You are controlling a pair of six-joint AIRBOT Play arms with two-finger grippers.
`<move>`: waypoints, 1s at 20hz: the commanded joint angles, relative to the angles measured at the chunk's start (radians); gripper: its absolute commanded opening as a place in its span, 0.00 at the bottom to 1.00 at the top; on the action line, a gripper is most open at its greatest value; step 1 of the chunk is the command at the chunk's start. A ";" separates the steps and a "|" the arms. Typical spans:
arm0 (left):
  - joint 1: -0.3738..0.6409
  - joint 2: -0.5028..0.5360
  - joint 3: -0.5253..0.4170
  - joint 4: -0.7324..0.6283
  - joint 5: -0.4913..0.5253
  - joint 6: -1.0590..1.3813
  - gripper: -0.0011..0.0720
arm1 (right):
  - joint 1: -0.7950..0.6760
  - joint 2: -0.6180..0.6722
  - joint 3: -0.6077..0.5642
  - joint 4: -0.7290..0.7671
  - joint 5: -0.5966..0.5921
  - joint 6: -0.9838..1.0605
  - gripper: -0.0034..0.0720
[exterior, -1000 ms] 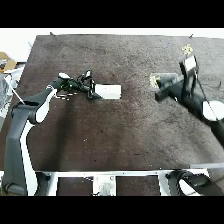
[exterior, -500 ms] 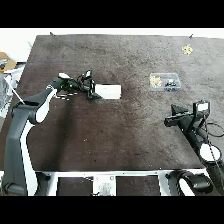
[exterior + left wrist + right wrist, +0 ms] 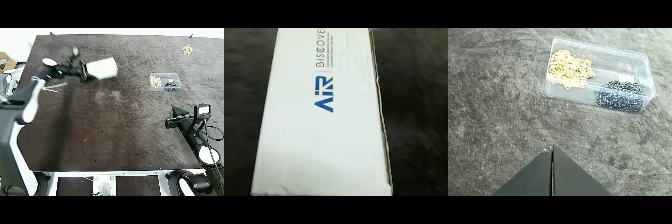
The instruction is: Fold the box and place the chain.
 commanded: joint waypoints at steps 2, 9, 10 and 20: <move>0.190 0.195 0.018 0.008 0.366 -0.265 0.02 | 0.001 0.001 -0.001 0.001 -0.001 0.000 0.04; 0.510 0.208 -0.018 0.393 0.583 -0.826 0.03 | 0.001 0.001 -0.001 0.001 0.000 0.000 0.04; 0.524 0.192 -0.033 0.410 0.574 -0.825 0.03 | 0.001 0.001 -0.001 0.001 0.000 0.000 0.04; 0.524 -0.003 -0.063 0.461 0.584 -0.793 0.03 | 0.003 0.001 -0.001 0.002 0.007 0.001 0.04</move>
